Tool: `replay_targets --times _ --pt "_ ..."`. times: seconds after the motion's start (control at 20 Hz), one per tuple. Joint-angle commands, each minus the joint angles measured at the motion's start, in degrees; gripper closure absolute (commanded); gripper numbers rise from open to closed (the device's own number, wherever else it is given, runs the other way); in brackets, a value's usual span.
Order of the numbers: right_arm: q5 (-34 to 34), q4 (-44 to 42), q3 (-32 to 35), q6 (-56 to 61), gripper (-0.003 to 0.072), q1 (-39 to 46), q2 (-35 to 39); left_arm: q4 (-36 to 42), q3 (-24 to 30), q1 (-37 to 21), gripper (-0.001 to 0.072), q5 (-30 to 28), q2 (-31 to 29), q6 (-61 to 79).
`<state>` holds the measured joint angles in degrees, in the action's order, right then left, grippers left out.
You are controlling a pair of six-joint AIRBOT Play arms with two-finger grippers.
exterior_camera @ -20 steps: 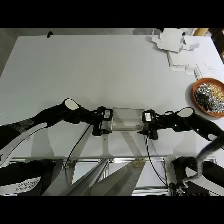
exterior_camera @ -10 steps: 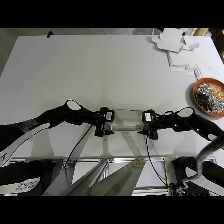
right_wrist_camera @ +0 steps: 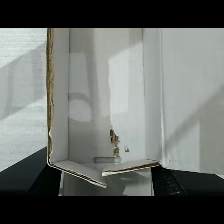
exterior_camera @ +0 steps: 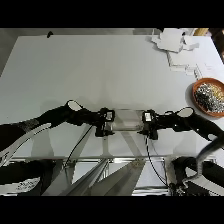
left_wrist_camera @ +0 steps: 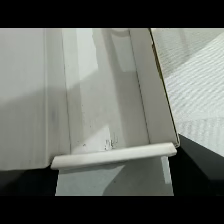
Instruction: Fold the box and place the chain.
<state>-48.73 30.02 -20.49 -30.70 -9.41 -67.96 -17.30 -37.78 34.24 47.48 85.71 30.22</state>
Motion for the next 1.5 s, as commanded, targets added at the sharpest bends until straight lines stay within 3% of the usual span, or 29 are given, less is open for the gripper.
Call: replay_targets --times 0.0,0.05,0.2,0.3,0.45,0.65,0.75,1.45 --pt "0.0 0.0 0.0 0.2 0.0288 0.0 0.0 -0.5 0.0 0.0 0.0042 0.5 0.0 -1.0" --pt "0.0 0.0 0.0 0.2 0.0288 0.0 0.0 -0.6 0.0 0.0 0.0091 0.5 0.0 -1.5" --pt "0.0 0.0 0.0 0.2 0.0288 0.0 0.0 -0.8 0.0 0.0 0.0098 0.3 0.0 -2.9" --pt "0.0 0.0 0.0 0.2 0.0288 0.0 0.0 -1.4 0.0 0.0 0.0215 -1.0 0.1 -5.8" --pt "0.0 0.0 0.0 0.2 0.0288 0.0 0.0 -4.3 0.0 0.3 0.0303 -2.9 0.2 -11.7" --pt "0.0 0.0 0.0 0.2 0.0288 0.0 0.0 -5.8 0.0 1.2 0.0290 -4.2 0.2 -13.1" --pt "0.0 0.0 0.0 0.2 0.0288 0.0 0.0 -6.1 0.0 1.2 0.0179 -4.0 0.2 -13.1" --pt "0.0 0.0 0.0 0.2 0.0288 0.0 0.0 -6.1 0.0 1.1 0.0158 -3.9 -0.2 -12.3"
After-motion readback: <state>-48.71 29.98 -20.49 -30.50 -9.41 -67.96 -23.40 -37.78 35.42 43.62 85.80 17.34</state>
